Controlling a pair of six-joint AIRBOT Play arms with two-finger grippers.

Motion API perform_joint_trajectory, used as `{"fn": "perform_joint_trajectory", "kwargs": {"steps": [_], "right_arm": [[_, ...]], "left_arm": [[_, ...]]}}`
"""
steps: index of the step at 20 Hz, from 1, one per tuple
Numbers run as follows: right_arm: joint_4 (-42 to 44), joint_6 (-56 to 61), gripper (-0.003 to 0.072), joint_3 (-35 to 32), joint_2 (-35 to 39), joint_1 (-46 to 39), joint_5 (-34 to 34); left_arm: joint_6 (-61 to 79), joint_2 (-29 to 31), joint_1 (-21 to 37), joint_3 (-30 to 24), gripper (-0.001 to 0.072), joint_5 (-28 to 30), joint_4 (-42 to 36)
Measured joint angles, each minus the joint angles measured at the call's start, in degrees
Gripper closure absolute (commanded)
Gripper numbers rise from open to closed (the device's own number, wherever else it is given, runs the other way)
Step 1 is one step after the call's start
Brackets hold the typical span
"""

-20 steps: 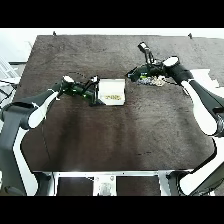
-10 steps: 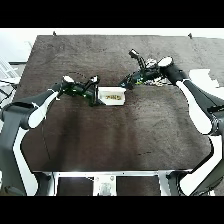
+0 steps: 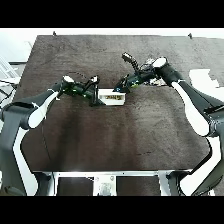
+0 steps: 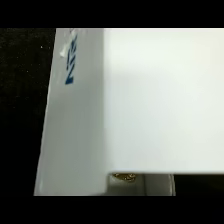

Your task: Fold the box and place the chain.

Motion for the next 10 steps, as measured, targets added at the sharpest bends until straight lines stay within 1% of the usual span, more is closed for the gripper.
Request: {"fn": "perform_joint_trajectory", "kwargs": {"steps": [10], "right_arm": [[-5.09,-2.69,0.0337,0.15,-0.02,2.12,-2.23]], "left_arm": [[0.0,0.0,0.0,0.0,0.037,0.02,-0.02]]}}
